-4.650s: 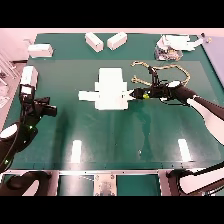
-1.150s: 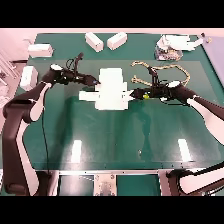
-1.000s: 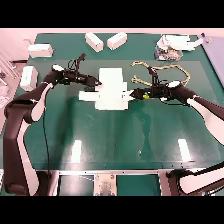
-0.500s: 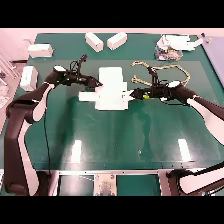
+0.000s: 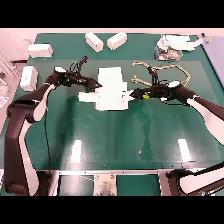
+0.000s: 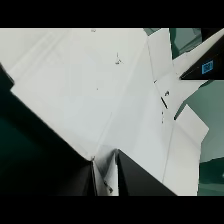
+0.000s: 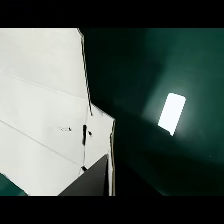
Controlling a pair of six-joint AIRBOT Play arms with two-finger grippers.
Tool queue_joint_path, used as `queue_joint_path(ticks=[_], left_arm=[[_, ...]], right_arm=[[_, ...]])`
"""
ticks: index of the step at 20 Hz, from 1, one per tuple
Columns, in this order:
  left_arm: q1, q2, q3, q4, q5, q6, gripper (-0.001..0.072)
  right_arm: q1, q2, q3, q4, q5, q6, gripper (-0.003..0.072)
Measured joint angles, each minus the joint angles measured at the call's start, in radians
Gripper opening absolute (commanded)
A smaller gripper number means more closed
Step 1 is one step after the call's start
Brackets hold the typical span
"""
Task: Fold the box and place the chain.
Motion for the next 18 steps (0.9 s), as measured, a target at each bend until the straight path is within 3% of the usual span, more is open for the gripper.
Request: queue_joint_path(ticks=[5,6,8,9,14,18], left_arm=[[-0.002,0.0,0.0,-0.017,-0.004,0.013,0.0178],[-0.004,-0.001,0.0,-0.021,-0.005,0.015,0.0122],[-0.006,-0.003,0.0,-0.025,-0.012,0.024,0.0098],[-0.006,-0.005,0.0,-0.028,-0.014,0.03,0.0021],[-0.008,-0.011,0.0,-0.036,-0.033,0.17,0.0019],[0.003,-0.012,0.0,-0.043,-0.105,0.348,0.0017]], right_arm=[[0.0,0.0,0.0,0.0,0.0,0.0,0.0009],[0.0,0.0,0.0,0.0,0.0,0.0,0.0009],[0.0,0.0,0.0,0.0,-0.001,0.0,0.0009],[0.0,0.0,0.0,0.0,-0.001,0.0,0.0009],[0.0,0.0,0.0,-0.002,-0.002,-0.002,0.001],[0.0,0.0,0.0,-0.001,-0.002,-0.007,0.001]])
